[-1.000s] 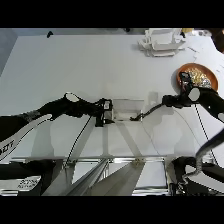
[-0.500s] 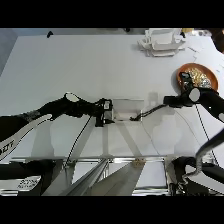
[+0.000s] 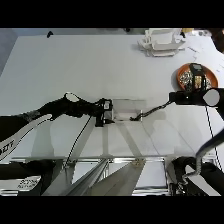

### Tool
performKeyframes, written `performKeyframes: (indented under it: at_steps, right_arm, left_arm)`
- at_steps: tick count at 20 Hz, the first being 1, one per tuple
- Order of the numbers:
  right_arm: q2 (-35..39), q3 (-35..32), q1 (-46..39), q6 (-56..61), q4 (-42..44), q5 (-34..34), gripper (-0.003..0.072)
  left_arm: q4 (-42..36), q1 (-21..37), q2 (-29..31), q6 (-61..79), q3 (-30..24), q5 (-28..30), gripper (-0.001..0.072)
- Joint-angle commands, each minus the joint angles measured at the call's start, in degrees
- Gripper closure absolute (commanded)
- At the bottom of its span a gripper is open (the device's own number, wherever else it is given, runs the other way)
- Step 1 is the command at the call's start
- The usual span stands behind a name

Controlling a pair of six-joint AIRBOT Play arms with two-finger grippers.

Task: Fold the box and place the chain.

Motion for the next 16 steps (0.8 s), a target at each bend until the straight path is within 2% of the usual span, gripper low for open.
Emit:
performKeyframes:
  at_steps: [1,3,4,5,6,7,8,9,10,16]
  right_arm:
    - [1.3,-0.1,0.7,-0.9,1.4,0.6,0.0618]
    - [-1.6,-0.5,0.7,-0.9,1.1,-0.1,0.0565]
    - [-3.5,-0.5,0.7,-0.9,1.1,-0.1,0.0514]
    - [-5.5,-0.5,0.7,-0.9,1.1,-0.2,0.0390]
    - [-7.7,-0.5,0.7,-0.9,1.1,-0.5,0.0303]
    - [-9.6,-0.5,0.7,-0.8,1.1,-1.0,0.0307]
    - [-11.4,-0.5,0.7,-0.8,1.1,-1.7,0.0349]
    - [-13.0,-0.5,0.7,-0.8,0.9,-2.5,0.0443]
    - [-14.2,-0.5,0.7,-0.7,0.7,-3.1,0.0467]
    - [-17.0,-0.5,-1.1,2.8,-0.4,-7.1,0.0467]
  left_arm:
    - [0.0,0.0,0.0,0.0,0.0,0.0,0.0572]
    - [0.0,0.0,0.0,0.0,0.0,0.0,0.0572]
    - [0.0,0.0,0.0,0.0,0.0,0.0,0.0572]
    - [0.0,0.0,0.0,0.0,0.0,0.0,0.0572]
    - [0.0,0.0,0.0,0.0,0.0,0.0,0.0572]
    - [0.0,0.0,0.0,0.0,0.0,0.0,0.0572]
    - [0.0,0.0,0.0,0.0,0.0,0.0,0.0572]
    - [0.0,0.0,0.0,0.0,0.0,0.0,0.0572]
    - [0.0,0.0,0.0,0.0,0.0,0.0,0.0572]
    - [0.0,0.0,0.0,0.0,0.0,0.0,0.0572]
